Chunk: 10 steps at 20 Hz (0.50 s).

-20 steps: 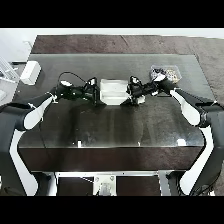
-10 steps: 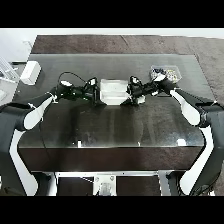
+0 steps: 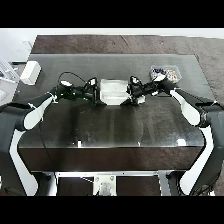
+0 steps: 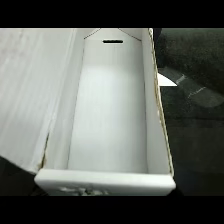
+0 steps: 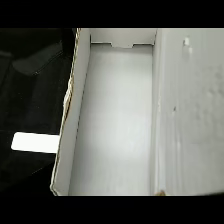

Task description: Fold the box and place the chain.

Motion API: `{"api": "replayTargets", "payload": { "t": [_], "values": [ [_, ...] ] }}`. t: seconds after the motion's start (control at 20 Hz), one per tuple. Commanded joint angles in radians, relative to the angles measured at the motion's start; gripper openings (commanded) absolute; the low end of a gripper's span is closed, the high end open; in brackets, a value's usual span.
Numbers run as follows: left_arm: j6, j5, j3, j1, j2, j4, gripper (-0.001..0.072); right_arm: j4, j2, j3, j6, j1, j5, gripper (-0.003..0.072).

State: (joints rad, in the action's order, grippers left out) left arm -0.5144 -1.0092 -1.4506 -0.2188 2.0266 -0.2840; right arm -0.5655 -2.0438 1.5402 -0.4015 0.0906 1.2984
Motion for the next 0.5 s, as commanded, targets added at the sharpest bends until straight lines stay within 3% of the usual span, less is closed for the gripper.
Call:
{"api": "replayTargets", "payload": {
  "t": [0.0,0.05,0.1,0.2,0.45],
  "values": [
    [0.000,0.005,0.000,0.001,0.001,0.000,0.0536,0.000,-0.001,0.000,0.001,0.001,0.001,0.0500],
    [0.000,0.005,0.000,0.001,0.001,0.000,0.0536,0.000,-0.001,0.000,0.001,0.001,0.001,0.0500],
    [0.000,0.005,0.000,0.001,0.001,0.000,0.0536,0.000,0.000,0.000,0.001,-0.001,0.001,0.0550],
    [0.000,0.005,0.000,0.001,0.001,0.000,0.0536,0.000,0.011,0.000,0.003,-0.014,0.013,0.0720],
    [0.000,0.005,0.000,0.001,0.001,0.000,0.0536,-0.013,0.040,0.000,0.009,-0.071,0.050,0.0720]
  ]
}}
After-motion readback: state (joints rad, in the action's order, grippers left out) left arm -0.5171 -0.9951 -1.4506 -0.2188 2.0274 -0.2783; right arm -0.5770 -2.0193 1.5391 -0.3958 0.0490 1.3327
